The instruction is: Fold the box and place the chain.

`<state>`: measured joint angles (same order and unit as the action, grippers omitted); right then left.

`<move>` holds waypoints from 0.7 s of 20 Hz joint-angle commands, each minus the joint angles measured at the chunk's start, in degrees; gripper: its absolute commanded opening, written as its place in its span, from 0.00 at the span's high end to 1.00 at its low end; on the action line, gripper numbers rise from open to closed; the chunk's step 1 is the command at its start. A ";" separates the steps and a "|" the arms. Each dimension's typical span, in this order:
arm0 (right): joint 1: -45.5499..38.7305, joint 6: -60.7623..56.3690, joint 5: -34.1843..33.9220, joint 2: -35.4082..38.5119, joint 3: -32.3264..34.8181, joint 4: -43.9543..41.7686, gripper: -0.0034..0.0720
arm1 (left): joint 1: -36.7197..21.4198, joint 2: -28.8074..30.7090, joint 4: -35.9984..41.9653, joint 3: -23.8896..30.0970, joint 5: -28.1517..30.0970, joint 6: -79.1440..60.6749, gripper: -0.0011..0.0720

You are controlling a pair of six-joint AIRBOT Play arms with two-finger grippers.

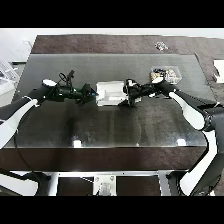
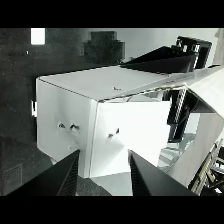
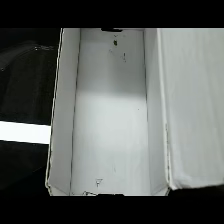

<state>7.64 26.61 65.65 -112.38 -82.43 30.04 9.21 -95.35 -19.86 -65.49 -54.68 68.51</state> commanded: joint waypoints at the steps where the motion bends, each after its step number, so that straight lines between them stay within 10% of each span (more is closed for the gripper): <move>1: 0.04 -0.02 0.00 -0.02 0.02 0.00 0.19 | 0.04 -0.02 -4.90 -1.88 -0.96 4.79 0.48; 14: 0.04 -0.02 0.00 -0.02 0.02 0.00 0.19 | 2.78 -0.13 -10.88 -4.15 1.31 9.27 0.48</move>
